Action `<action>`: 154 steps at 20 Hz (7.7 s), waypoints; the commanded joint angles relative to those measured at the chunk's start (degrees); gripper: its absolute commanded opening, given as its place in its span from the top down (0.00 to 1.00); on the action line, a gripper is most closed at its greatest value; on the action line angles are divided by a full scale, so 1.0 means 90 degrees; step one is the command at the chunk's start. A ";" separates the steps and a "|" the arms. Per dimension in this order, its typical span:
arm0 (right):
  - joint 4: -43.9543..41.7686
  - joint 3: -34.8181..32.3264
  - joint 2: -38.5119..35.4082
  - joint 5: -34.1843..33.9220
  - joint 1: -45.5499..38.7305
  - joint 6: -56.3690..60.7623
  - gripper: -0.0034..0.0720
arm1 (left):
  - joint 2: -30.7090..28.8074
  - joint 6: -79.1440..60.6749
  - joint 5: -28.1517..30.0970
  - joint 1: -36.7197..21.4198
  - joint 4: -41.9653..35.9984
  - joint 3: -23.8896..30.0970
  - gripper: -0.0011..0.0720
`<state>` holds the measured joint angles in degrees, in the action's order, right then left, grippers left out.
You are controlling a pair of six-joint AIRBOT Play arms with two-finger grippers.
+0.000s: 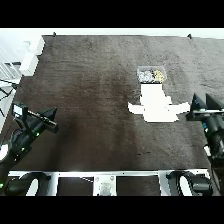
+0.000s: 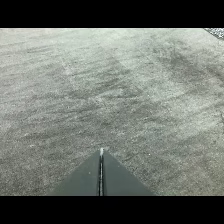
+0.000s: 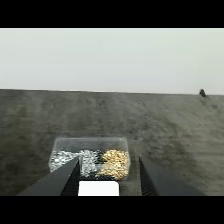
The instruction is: Fold the box and place the chain.
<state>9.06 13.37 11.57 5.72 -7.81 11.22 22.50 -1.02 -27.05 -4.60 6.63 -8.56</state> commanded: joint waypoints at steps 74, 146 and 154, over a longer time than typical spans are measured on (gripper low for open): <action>0.1855 0.5005 0.8864 0.4646 0.1486 0.3351 0.95 | -0.0002 -0.0177 0.0102 0.0002 -0.0005 -0.0002 0.78; 0.1110 0.4080 0.8284 0.2914 0.2487 0.2839 0.95 | 1.0652 0.3742 -0.5209 0.1018 0.2021 -0.9942 0.61; 0.1107 0.4056 0.8284 0.2912 0.2482 0.2715 0.55 | 1.0652 0.2941 -0.5180 0.1022 0.1790 -0.9942 0.96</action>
<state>19.05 49.89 86.15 31.94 14.55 35.83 118.34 29.32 -73.41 4.62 23.42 -97.97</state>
